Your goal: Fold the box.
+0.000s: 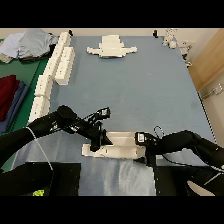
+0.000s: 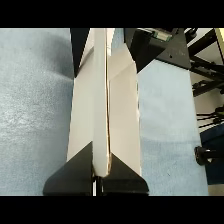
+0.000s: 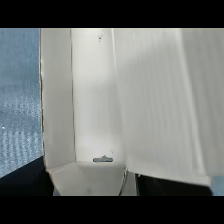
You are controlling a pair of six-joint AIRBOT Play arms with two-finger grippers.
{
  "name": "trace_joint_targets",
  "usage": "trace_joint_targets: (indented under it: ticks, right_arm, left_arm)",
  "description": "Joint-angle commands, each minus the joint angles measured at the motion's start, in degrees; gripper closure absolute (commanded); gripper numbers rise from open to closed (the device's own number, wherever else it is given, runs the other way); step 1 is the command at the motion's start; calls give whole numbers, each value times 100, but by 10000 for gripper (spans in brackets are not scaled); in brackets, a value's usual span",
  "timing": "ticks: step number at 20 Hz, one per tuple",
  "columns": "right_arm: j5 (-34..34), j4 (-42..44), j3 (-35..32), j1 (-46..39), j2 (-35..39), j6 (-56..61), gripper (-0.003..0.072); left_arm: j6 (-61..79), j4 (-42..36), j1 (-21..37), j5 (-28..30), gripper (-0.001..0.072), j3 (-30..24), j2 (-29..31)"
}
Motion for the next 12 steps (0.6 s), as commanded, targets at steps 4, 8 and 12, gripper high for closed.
trace_joint_targets:
  ticks: [4, 8, 12]
  right_arm:
    - [509, -9, -94, 59, 2, 0, -33]
    - [518, 7, -111, 66, 4, 0, -31]
    - [507, 4, -111, 66, 2, 0, 22]
  left_arm:
    - [0, 0, 2, 0, 696, 7, -2]
    - [0, 0, 2, 0, 696, 7, -2]
    - [-2, 0, 2, 0, 696, 7, -2]
